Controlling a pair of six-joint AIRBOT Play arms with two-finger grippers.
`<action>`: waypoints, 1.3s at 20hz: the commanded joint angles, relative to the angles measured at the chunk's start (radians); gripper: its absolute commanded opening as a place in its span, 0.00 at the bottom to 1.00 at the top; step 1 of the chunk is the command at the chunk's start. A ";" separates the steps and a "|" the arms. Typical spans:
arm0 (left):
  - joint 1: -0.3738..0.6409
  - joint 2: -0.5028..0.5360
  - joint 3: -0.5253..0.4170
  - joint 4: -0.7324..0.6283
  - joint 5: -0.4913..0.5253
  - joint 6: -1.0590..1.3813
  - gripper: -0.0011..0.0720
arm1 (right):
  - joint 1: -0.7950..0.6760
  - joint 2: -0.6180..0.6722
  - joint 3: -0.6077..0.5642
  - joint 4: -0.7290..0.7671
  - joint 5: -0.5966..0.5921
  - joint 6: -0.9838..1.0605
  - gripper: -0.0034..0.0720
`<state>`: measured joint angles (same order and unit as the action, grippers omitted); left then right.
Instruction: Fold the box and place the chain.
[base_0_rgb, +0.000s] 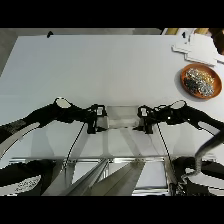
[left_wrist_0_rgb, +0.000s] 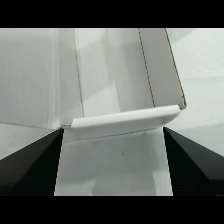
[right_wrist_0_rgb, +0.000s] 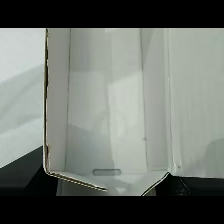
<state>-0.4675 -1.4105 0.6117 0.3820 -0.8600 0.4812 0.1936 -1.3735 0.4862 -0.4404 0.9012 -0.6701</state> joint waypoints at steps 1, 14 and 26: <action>0.000 -0.001 -0.001 -0.025 -0.004 0.018 0.98 | 0.000 0.000 0.000 0.000 0.000 0.000 0.59; -0.014 -0.002 -0.021 -0.035 0.019 0.016 0.98 | 0.000 0.000 0.000 0.000 0.000 0.000 0.59; -0.027 -0.022 -0.021 -0.121 0.037 0.016 0.98 | 0.000 0.000 0.000 0.000 0.000 0.000 0.59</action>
<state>-0.4931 -1.4288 0.5907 0.2844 -0.8341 0.4976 0.1936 -1.3735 0.4862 -0.4400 0.9001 -0.6697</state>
